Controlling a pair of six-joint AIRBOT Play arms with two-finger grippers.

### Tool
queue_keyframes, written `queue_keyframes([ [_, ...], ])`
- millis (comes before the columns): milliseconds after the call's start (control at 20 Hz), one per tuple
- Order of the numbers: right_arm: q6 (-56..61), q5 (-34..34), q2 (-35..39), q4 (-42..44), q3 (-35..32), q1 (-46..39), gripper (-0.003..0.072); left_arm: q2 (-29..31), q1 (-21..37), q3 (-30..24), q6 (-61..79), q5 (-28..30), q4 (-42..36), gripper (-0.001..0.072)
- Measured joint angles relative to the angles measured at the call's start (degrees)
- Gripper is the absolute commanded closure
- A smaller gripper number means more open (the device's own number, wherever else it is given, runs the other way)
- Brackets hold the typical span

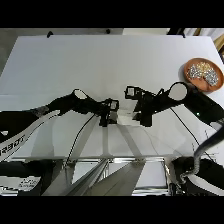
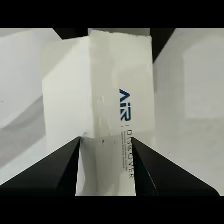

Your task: Fold the box and place the chain.

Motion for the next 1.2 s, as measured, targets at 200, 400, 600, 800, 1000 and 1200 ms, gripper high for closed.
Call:
queue_keyframes([
  [200, 0.3, -0.8, 0.0, -0.8, 0.0, 0.0, 0.0394, 0.0, 0.0, 0.0, -0.1, 0.1, 0.0, 0.0569],
  [400, 0.4, -1.0, 0.0, -1.0, 0.0, 0.0, 0.0462, 0.0, 0.0, 0.0, 0.0, 0.1, 0.0, 0.0569],
  [600, 0.5, -1.3, 0.0, -1.1, 0.0, 0.0, 0.0477, 0.0, 0.0, 0.0, 0.0, 0.1, 0.0, 0.0569],
  [800, 0.5, -1.6, 0.0, -1.1, -0.1, 0.0, 0.0524, 0.0, 0.0, 0.0, 0.0, 0.1, 0.0, 0.0569],
  [1000, 0.5, -3.3, 0.0, -1.2, -0.1, 0.0, 0.0524, 0.0, 0.0, 0.0, 0.0, 0.2, 0.0, 0.0569],
  [1200, 0.5, -5.5, 0.1, -1.0, -1.4, 0.1, 0.0521, 0.0, 0.0, 0.0, -0.1, 0.3, 0.0, 0.0569],
])
